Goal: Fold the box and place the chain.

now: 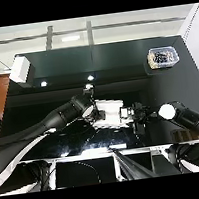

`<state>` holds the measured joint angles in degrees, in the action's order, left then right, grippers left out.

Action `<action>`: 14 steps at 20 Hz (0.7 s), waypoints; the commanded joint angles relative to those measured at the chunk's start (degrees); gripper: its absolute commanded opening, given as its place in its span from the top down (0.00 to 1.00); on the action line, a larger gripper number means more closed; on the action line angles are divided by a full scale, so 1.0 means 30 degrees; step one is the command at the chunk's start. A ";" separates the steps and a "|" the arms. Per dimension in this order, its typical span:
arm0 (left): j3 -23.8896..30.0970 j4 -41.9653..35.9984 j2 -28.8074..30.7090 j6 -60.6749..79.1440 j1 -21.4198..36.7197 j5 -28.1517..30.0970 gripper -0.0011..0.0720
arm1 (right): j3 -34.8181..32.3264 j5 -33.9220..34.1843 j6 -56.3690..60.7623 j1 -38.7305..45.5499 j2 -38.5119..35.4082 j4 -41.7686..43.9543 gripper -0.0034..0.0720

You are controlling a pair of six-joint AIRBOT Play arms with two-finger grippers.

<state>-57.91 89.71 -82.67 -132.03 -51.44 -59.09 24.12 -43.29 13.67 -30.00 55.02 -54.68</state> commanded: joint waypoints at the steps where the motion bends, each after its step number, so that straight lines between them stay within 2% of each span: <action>1: -0.0015 0.0007 -0.0015 0.0000 0.0022 0.0044 0.95 | 0.0007 0.0648 0.0073 -0.0036 0.0321 0.1362 0.51; 11: -0.0015 0.0000 -0.0015 0.0000 0.0015 0.0044 0.95 | 0.0015 0.1435 0.0007 -0.0044 0.0597 0.3840 0.51; 14: -0.0015 0.0000 -0.0015 0.0000 0.0015 0.0051 0.95 | 0.0007 0.2280 0.0007 -0.0532 0.0619 0.4838 0.52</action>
<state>-57.91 89.78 -82.67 -132.05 -51.42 -59.07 24.12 -38.44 13.85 -30.59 56.69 -43.46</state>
